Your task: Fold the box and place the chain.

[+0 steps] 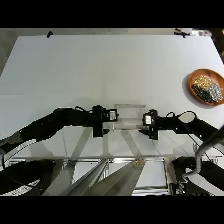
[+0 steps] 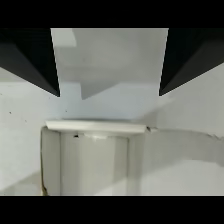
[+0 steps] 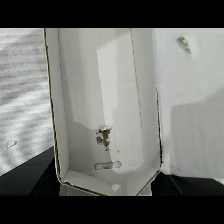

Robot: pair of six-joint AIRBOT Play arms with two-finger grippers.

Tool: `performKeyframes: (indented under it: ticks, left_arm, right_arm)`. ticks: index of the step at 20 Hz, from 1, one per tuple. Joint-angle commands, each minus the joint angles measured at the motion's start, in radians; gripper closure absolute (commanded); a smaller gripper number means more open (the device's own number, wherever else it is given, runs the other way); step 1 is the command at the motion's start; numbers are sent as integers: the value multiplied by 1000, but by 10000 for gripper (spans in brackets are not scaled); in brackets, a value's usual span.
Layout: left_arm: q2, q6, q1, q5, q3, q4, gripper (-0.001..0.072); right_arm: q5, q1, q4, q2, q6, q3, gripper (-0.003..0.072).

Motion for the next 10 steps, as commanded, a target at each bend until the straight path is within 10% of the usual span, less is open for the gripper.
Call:
performKeyframes:
  ticks: [1, 10]
  left_arm:
    - [-52, 7, -8, -19, 43, -11, 3]
    - [-93, 7, -43, 35, 76, -15, 4]
  right_arm:
    - [0, 1, 0, 0, 0, 0, 271]
    - [0, 1, 0, 0, 0, 0, 271]
